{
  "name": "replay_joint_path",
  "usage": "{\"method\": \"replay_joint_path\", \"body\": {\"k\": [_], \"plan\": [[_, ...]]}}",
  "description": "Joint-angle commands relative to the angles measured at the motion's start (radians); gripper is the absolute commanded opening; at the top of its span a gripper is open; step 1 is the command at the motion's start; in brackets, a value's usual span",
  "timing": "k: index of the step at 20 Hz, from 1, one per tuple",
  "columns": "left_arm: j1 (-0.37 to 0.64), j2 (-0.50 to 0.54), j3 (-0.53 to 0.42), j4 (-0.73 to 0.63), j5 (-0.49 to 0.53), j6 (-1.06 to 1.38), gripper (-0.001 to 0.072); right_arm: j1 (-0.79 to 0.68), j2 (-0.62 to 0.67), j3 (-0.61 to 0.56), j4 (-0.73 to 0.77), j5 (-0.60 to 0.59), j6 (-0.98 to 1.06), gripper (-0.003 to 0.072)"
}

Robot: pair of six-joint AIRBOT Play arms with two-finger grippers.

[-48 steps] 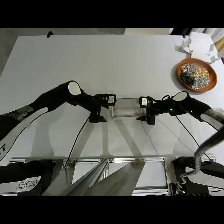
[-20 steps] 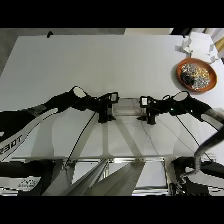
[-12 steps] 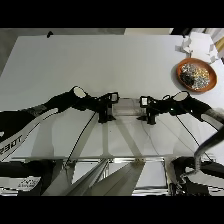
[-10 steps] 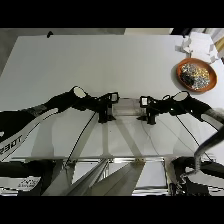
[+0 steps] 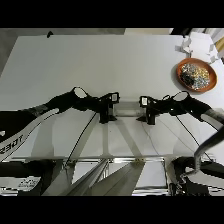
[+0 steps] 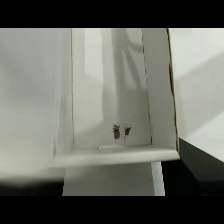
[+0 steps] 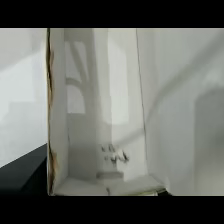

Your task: Fold the box and place the chain.

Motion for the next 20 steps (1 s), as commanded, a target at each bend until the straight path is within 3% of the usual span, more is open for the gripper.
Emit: {"method": "replay_joint_path", "body": {"k": [1, 8, 10, 12, 13, 14, 15, 17, 20], "plan": [[0.002, 0.002, 0.000, 0.006, -0.005, 0.000, 0.0207, -0.025, 0.033, 0.001, -0.005, 0.035, 0.039, 0.0698], [0.002, 0.002, 0.000, 0.006, -0.005, 0.000, 0.0207, -0.149, 0.231, 0.001, -0.274, 0.116, 0.316, 0.0695], [0.002, 0.002, 0.000, 0.006, -0.005, 0.000, 0.0207, -0.154, 0.314, 0.001, -0.275, 0.144, 0.330, 0.0669], [0.002, 0.002, 0.000, 0.006, -0.006, 0.000, 0.0207, -0.122, 0.378, 0.001, -0.187, 0.144, 0.330, 0.0618], [0.002, 0.002, 0.000, 0.006, -0.005, 0.000, 0.0207, -0.087, 0.397, 0.001, -0.122, 0.143, 0.329, 0.0483], [0.002, 0.002, 0.000, 0.006, -0.006, 0.000, 0.0207, -0.045, 0.400, 0.001, -0.058, 0.140, 0.316, 0.0265], [0.002, 0.002, 0.000, 0.006, -0.006, 0.000, 0.0207, -0.002, 0.396, 0.001, -0.013, 0.131, 0.294, -0.0001], [0.002, 0.002, 0.000, 0.006, -0.005, 0.000, 0.0207, 0.082, 0.372, 0.001, 0.085, 0.008, 0.258, 0.0010], [0.002, 0.002, 0.000, 0.006, -0.006, 0.000, 0.0207, 0.140, 0.320, 0.001, 0.263, -0.277, 0.258, 0.0010]]}}
